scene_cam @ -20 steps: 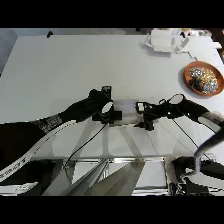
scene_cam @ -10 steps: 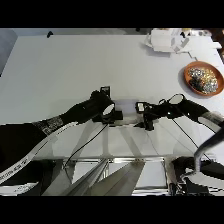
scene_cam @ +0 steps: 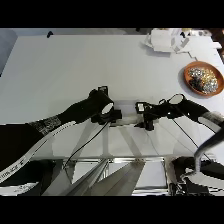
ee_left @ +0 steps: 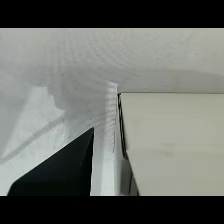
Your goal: Fold the box and place the chain.
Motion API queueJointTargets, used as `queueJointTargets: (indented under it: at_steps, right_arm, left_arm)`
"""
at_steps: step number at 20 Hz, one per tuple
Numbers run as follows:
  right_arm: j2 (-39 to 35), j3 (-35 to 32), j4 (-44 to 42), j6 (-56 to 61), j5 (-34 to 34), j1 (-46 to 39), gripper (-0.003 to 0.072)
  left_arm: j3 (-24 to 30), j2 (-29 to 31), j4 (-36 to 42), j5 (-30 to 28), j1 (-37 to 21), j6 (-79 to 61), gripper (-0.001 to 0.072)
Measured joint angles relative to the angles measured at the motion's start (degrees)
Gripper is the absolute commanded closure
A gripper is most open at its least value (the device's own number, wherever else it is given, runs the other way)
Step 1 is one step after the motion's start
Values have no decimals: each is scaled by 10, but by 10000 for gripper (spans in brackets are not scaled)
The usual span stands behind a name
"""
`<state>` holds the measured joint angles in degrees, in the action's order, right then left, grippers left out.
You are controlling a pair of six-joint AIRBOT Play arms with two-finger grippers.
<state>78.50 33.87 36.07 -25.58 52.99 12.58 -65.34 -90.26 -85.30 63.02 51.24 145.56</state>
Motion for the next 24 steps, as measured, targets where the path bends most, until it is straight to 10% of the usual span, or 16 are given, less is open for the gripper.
queueJointTargets:
  at_steps: [14,20,24]
  right_arm:
    - [0,0,-1,-2,0,0,374]
    - [0,0,-1,1,0,0,374]
    - [0,0,0,1,1,0,374]
  left_arm:
    - [-1,-21,19,8,9,-1,704]
    - [-1,-23,19,21,9,2,457]
    - [1,-3,28,29,4,-16,434]
